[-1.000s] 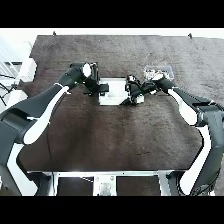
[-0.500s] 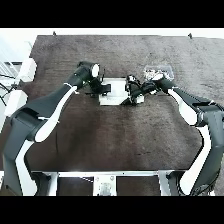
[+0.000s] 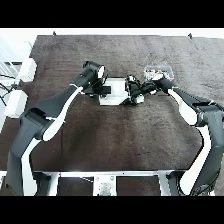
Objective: Fold the box and place the chain.
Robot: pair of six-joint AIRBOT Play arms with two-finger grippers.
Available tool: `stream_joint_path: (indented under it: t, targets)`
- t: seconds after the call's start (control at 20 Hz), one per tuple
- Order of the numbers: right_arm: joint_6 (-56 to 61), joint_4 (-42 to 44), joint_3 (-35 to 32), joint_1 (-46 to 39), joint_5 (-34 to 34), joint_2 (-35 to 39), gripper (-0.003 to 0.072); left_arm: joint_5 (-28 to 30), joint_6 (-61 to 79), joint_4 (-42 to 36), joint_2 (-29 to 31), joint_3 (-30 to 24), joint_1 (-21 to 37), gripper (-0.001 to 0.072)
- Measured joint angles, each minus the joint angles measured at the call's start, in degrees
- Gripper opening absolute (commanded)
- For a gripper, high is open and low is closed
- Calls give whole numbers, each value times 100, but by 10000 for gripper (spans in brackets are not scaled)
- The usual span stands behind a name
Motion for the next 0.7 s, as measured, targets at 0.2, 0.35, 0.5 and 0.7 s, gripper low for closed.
stream_joint_path:
  t: [0.2, 0.35, 0.5, 0.7]
  targets:
    - [2, 4, 0, 0, -7, 0, 556, 7, -44, 229, -11, 20, -70, 344]
    - [2, 2, 0, 0, -7, 0, 556, 103, -61, 315, -13, 24, -96, 215]
    - [0, 4, 0, 4, -4, 0, 556, 155, -61, 358, -15, 24, -118, 214]
    - [0, -7, 0, 2, 4, 0, 556, 197, -63, 382, -22, 24, -164, 167]
